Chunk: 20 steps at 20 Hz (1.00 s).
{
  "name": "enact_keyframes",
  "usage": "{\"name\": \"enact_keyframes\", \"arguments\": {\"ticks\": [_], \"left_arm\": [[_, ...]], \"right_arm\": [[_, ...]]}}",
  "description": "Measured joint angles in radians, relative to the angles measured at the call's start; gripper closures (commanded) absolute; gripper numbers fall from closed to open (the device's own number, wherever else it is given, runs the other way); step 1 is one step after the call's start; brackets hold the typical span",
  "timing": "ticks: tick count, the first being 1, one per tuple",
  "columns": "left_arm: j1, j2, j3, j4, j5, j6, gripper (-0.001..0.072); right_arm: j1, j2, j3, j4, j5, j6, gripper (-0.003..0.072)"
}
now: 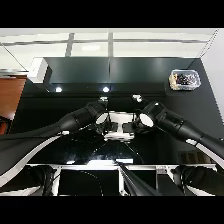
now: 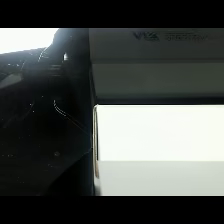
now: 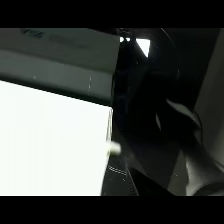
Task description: Fold the box and place the chain.
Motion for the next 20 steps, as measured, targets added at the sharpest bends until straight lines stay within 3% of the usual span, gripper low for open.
{"name": "enact_keyframes", "arguments": {"ticks": [4,7,8,9,10,11,16,17,18,19,20], "left_arm": [[0.0,0.0,0.0,0.0,0.002,0.0,0.0682],[0.0,0.0,0.0,0.0,0.002,0.0,0.0682],[0.0,0.0,0.0,0.0,0.002,0.0,0.0682],[0.0,0.0,0.0,0.0,0.003,0.0,0.0682],[0.0,0.0,0.0,0.0,0.002,0.0,0.0682],[0.0,0.0,0.0,0.0,-0.001,0.0,0.0682],[0.0,0.0,0.0,0.0,-0.002,-0.003,0.0682],[0.0,0.0,0.0,0.0,-0.001,-0.002,0.0682],[0.0,0.0,0.0,0.0,-0.001,-0.002,0.0682],[0.0,0.0,0.0,0.005,0.004,0.006,0.0682],[0.0,0.0,0.0,0.003,0.005,0.006,0.0682]], "right_arm": [[0.004,-0.046,-0.002,-0.002,-0.038,0.055,0.036],[0.005,-0.068,-0.002,0.0,-0.059,0.072,0.0414],[0.004,-0.071,-0.002,0.0,-0.063,0.075,0.0498],[0.004,-0.074,-0.002,0.002,-0.068,0.079,0.0506],[0.005,-0.076,-0.002,0.003,-0.071,0.081,0.0637],[0.005,-0.078,-0.002,0.0,-0.072,0.085,0.067],[0.004,-0.082,-0.002,0.0,-0.101,0.097,0.0671],[0.004,-0.082,-0.002,0.001,-0.103,0.097,0.0666],[0.004,-0.082,-0.002,0.001,-0.105,0.097,0.0551],[0.004,-0.082,-0.002,0.005,-0.105,0.092,0.0331],[0.005,-0.082,-0.002,0.011,-0.11,0.092,0.0299]]}}
